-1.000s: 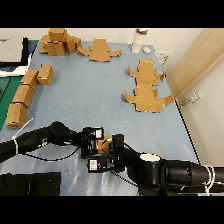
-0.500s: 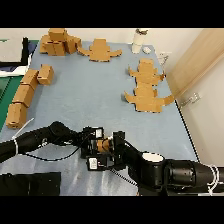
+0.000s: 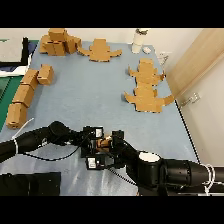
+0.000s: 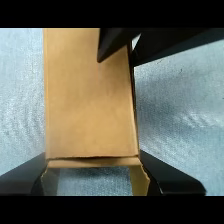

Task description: Fold the box.

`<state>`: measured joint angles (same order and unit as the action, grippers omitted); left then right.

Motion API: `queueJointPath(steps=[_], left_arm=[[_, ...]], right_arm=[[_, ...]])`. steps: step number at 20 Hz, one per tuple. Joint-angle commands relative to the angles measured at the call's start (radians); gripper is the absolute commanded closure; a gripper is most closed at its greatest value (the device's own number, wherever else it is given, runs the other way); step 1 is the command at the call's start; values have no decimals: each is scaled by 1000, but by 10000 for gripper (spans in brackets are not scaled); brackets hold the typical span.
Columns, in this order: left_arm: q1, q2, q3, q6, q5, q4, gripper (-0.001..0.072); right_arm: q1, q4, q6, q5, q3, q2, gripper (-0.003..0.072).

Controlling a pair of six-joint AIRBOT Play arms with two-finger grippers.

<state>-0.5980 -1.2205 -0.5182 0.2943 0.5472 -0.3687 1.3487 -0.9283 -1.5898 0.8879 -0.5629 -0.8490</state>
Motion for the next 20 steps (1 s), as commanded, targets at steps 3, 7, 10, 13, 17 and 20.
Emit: queueJointPath(steps=[3, 7, 10, 13, 17, 20], left_arm=[[-1, 0, 0, 2, 4, -2, 260], [-1, 0, 0, 2, 4, -2, 261], [-1, 0, 0, 2, 4, -2, 260], [-1, 0, 0, 2, 5, -2, 260], [-1, 0, 0, 2, 5, -2, 260], [-1, 0, 0, 2, 5, -2, 260]], right_arm=[[-1, -42, 0, -14, -1, -18, 522], [-1, -98, 0, -16, 2, -23, 522], [0, -87, 0, -27, 1, -27, 526], [0, -44, 0, -37, -3, -27, 535], [0, -31, 0, -38, -16, -27, 535], [-1, -29, 0, -35, -31, -27, 534]])
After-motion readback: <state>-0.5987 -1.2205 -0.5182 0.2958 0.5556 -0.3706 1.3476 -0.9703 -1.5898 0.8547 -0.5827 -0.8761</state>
